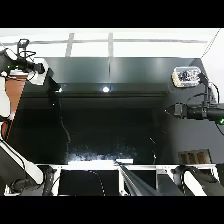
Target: Fold the box and place the chain.
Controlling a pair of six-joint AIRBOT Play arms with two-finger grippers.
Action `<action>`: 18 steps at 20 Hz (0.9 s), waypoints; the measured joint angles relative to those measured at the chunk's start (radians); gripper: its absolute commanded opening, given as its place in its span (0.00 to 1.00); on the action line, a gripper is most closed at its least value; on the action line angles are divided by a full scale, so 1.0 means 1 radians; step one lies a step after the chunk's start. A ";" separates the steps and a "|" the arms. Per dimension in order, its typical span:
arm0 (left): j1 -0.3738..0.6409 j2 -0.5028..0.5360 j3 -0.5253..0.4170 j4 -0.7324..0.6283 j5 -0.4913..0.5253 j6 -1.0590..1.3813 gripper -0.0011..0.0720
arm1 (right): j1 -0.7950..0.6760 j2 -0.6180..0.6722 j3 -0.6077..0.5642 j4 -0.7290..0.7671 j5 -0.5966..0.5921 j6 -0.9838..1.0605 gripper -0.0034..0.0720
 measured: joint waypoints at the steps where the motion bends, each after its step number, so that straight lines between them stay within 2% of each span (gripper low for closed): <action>1: 0.000 -0.002 0.014 0.006 -0.016 -0.018 1.00 | 0.000 0.000 0.000 0.000 -0.003 0.000 0.06; 4: -0.001 0.045 0.040 0.018 -0.050 -0.060 0.99 | 0.000 0.000 0.000 0.000 -0.013 -0.002 0.06; 5: -0.001 0.077 0.044 0.021 -0.066 -0.074 0.96 | 0.000 0.000 0.000 -0.001 -0.016 -0.009 0.06; 6: -0.002 0.110 0.047 0.021 -0.088 -0.092 0.58 | 0.000 0.000 0.000 -0.001 -0.025 -0.017 0.06; 7: -0.002 0.144 0.048 0.021 -0.114 -0.118 0.06 | 0.000 0.000 0.000 -0.001 -0.037 -0.027 0.06; 10: -0.012 0.259 0.028 0.003 -0.252 -0.185 0.05 | 0.000 0.000 0.018 -0.003 -0.088 -0.063 0.06; 13: -0.073 0.399 -0.083 -0.040 -0.340 -0.231 0.05 | 0.000 0.000 0.073 -0.005 -0.142 -0.087 0.06; 16: -0.207 0.577 -0.299 -0.061 -0.288 -0.249 0.05 | 0.000 0.000 0.128 -0.006 -0.171 -0.099 0.06; 18: -0.316 0.728 -0.508 -0.063 -0.159 -0.257 0.05 | 0.000 0.000 0.143 -0.017 -0.198 -0.108 0.05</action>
